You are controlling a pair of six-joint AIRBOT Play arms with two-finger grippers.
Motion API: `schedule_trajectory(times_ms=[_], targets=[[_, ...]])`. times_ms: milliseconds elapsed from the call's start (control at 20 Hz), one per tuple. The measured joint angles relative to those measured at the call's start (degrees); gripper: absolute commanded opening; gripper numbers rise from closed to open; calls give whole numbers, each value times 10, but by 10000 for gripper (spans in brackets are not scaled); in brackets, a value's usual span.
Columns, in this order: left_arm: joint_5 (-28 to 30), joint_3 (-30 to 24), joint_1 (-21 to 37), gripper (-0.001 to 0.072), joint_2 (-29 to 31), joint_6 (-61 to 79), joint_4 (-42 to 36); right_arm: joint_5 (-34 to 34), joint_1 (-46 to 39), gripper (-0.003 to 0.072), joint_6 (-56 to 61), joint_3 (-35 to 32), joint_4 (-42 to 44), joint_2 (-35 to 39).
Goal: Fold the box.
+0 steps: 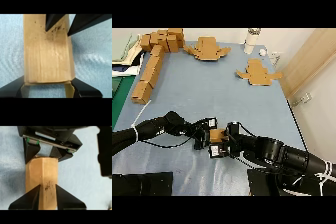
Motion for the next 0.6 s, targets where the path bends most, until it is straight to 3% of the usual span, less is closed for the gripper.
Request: schedule_trajectory(times_ms=[100, 500, 600], targets=[[0, 0, 0, 475, 0, 0, 0, 8, 0, 196, 0, 0, -2, 1], [0, 0, 0, 475, 0, 0, 0, 17, -1, 196, 12, 0, -23, 1], [0, 0, 0, 475, 0, 0, 0, 19, -1, 256, 17, 0, -32, 1]])
